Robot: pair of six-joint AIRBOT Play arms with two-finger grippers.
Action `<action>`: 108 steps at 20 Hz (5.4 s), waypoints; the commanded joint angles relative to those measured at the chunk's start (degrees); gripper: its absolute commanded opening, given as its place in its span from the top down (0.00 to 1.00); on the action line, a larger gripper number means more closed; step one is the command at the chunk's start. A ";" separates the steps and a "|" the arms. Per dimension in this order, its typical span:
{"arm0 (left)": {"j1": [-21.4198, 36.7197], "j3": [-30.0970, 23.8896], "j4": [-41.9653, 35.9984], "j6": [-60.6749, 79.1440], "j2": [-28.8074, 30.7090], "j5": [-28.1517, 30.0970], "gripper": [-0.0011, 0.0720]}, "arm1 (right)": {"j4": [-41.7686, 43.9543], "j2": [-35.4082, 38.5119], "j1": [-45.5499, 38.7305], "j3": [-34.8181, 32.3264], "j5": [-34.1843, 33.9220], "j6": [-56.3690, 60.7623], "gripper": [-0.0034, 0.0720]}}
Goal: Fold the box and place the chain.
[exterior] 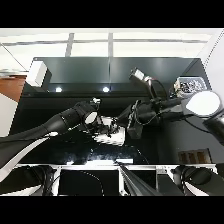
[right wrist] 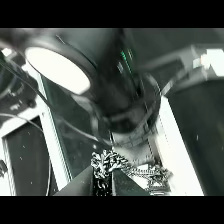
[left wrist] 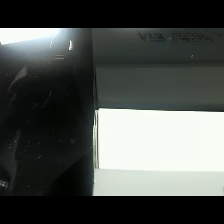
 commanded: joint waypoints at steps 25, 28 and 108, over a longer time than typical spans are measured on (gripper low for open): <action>-1.20 2.36 -0.15 0.35 6.93 2.56 0.01 | -4.50 7.65 -29.88 -3.39 8.59 7.72 0.21; -0.55 3.61 0.26 15.28 14.45 -2.23 0.01 | -5.25 7.65 -29.88 -3.39 8.48 7.72 0.21; 22.62 -20.33 -51.65 141.09 6.43 15.72 0.38 | -12.37 3.39 -19.87 -7.02 -5.42 15.91 0.21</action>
